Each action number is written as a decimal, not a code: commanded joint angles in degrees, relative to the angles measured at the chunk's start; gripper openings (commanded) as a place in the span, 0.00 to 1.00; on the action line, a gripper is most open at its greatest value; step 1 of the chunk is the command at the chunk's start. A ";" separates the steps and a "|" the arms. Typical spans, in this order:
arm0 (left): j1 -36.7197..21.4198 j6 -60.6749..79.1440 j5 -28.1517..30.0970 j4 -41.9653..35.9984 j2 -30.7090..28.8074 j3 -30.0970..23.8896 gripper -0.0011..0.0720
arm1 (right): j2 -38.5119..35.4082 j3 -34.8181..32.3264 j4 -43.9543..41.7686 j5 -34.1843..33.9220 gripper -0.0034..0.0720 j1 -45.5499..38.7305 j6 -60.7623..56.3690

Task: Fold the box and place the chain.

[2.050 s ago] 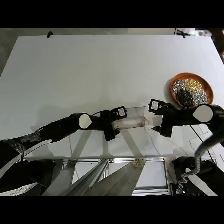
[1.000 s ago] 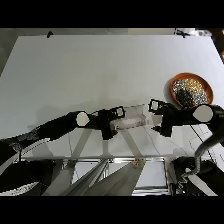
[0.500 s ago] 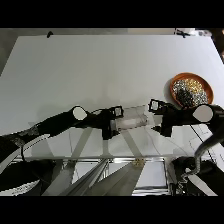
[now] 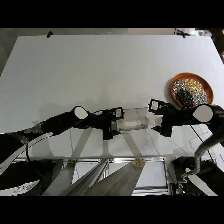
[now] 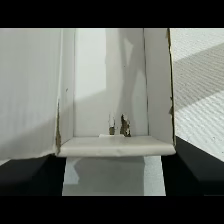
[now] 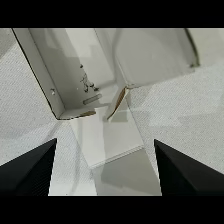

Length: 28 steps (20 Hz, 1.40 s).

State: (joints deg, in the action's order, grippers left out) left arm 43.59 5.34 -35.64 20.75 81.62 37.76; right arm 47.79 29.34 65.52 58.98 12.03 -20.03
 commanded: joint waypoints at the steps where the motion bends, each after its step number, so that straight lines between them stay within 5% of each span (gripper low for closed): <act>1: -0.07 1.14 2.16 -0.37 0.04 0.00 0.54 | -0.04 0.04 0.09 0.02 0.93 0.04 0.02; 3: -0.04 1.11 3.56 -0.37 0.02 0.00 0.54 | -0.04 0.04 1.38 0.15 0.91 0.04 1.66; 6: -0.04 1.07 5.46 -0.42 0.02 0.00 0.55 | 0.09 0.04 5.20 0.02 0.60 0.04 7.08; 14: 0.07 1.05 5.40 -0.42 0.02 0.00 0.55 | 9.81 0.00 3.21 -11.04 0.58 0.04 17.35; 20: 0.00 0.85 1.60 1.40 0.00 0.00 0.55 | 11.98 0.02 -3.08 -11.43 0.57 0.04 23.74; 22: -0.02 0.68 -2.19 6.27 0.00 0.00 0.55 | 11.52 0.04 -1.70 -9.79 0.43 0.04 23.67; 28: -0.07 -3.02 -6.14 13.66 -0.04 0.00 0.47 | 6.12 0.04 1.46 2.73 0.44 -3.91 19.50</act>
